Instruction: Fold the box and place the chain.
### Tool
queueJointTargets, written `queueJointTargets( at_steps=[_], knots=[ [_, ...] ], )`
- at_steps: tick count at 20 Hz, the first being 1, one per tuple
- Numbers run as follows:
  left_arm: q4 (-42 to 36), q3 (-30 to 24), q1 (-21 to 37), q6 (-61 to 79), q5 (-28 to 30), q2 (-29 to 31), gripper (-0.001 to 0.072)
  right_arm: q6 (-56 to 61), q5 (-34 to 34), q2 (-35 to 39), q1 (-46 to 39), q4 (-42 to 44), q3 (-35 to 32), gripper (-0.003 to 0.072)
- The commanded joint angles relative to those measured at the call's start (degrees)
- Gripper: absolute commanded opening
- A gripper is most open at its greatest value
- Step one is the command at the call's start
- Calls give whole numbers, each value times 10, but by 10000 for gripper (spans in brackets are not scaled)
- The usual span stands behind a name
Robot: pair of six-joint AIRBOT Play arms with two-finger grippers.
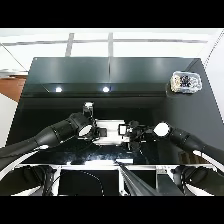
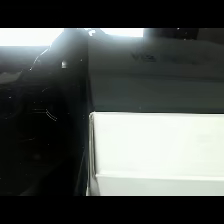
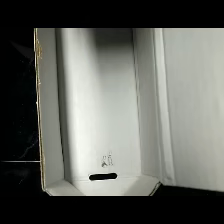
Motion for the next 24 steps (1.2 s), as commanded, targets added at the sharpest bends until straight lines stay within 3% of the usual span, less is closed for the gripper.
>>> queueJointTargets(
  at_steps=[1, 2, 3, 4, 11, 12, 17, 18, 23, 24],
  knots=[
    [1, 1, 0, 1, 2, -1, 154, 0, 0, 0, 1, 0, 0, 469],
    [0, 1, 0, 1, 3, -1, 142, 0, 0, 0, 1, 0, 0, 469],
    [0, 1, 0, 1, 3, -1, 73, 0, 0, 0, 1, 0, 0, 468],
    [0, 1, 0, 2, 4, -1, 49, 0, 0, 0, 1, 0, 0, 469],
    [0, 1, -2, 2, 4, -1, 34, 0, 0, 0, 1, 0, 0, 469],
    [0, 1, -2, 2, 4, -1, 55, 0, 0, 0, 1, 0, 0, 469],
    [0, 5, -1, 2, 2, -1, 354, 0, 0, 0, 1, 0, 0, 469],
    [2, 7, -1, 2, 3, -1, 380, 0, 0, 0, 1, 0, 0, 469],
    [4, 9, -1, 2, 5, -1, 367, 0, 0, 0, 1, 0, 0, 469],
    [4, 9, -1, 2, 5, -3, 307, 0, 0, 0, 1, 0, 0, 469]
  ],
)
